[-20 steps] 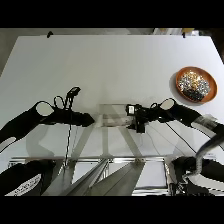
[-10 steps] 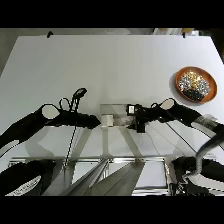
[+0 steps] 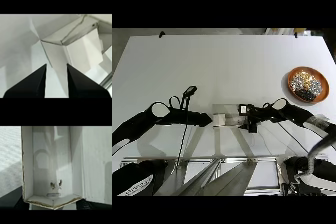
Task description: Fold the box and place the chain.
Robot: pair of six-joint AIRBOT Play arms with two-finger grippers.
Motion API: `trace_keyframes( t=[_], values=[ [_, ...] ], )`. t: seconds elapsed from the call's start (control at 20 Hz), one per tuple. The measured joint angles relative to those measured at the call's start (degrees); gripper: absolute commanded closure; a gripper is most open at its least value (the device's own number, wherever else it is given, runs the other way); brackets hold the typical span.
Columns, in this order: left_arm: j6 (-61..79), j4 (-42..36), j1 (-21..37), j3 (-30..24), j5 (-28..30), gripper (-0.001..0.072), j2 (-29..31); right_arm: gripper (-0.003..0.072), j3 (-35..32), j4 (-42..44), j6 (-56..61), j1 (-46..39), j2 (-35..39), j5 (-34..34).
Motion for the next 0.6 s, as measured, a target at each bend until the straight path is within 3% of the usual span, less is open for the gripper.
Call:
trace_keyframes(
  t=[0.2,0.3,0.6],
  values=[
    [-0.28,1.36,1.11,0.0,-3.76,0.0413,1.4,0.0284,0.0,-0.02,0.0,0.0,0.0,0.02],
    [-1.33,1.6,0.15,0.0,-4.81,0.027,1.42,0.0284,0.0,-0.02,0.0,0.0,0.0,0.04],
    [-5.01,2.4,-3.61,2.08,-5.05,0.0263,-0.35,0.0284,0.0,0.0,0.02,0.0,0.0,0.13]
  ],
)
